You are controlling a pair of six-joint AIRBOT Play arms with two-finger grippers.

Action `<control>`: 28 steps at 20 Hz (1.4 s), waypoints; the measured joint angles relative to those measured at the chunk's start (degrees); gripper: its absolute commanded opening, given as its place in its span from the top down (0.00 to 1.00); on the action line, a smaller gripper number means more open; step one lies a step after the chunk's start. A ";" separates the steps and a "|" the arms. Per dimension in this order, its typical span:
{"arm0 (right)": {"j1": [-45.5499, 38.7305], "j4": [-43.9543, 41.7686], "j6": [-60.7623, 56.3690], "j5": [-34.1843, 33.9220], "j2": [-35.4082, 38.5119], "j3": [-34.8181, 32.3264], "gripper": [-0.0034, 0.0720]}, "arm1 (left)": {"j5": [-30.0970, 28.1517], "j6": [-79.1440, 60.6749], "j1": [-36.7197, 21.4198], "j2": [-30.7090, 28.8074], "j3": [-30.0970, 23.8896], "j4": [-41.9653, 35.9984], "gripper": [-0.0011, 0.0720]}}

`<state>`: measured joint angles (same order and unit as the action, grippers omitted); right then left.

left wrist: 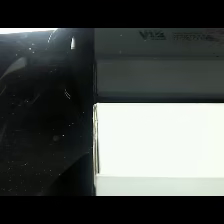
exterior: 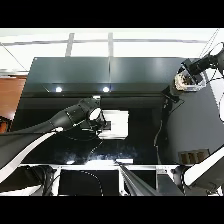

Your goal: Fold the box and place the chain.

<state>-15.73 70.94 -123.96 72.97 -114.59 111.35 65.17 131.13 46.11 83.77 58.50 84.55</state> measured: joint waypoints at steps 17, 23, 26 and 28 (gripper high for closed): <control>0.48 -0.26 0.28 4.92 -4.09 3.56 0.95 | 0.07 0.02 0.00 0.00 0.00 0.00 0.94; -1.66 -1.57 11.65 6.34 0.13 4.26 0.95 | 0.09 0.02 0.00 0.00 0.00 0.00 0.94; -2.73 -2.10 21.16 8.31 5.35 4.33 0.95 | 0.04 0.02 0.00 0.00 0.00 -0.02 0.94; -3.21 -4.70 27.56 9.60 9.35 4.33 0.95 | 0.04 0.02 0.00 0.00 0.00 -0.02 0.94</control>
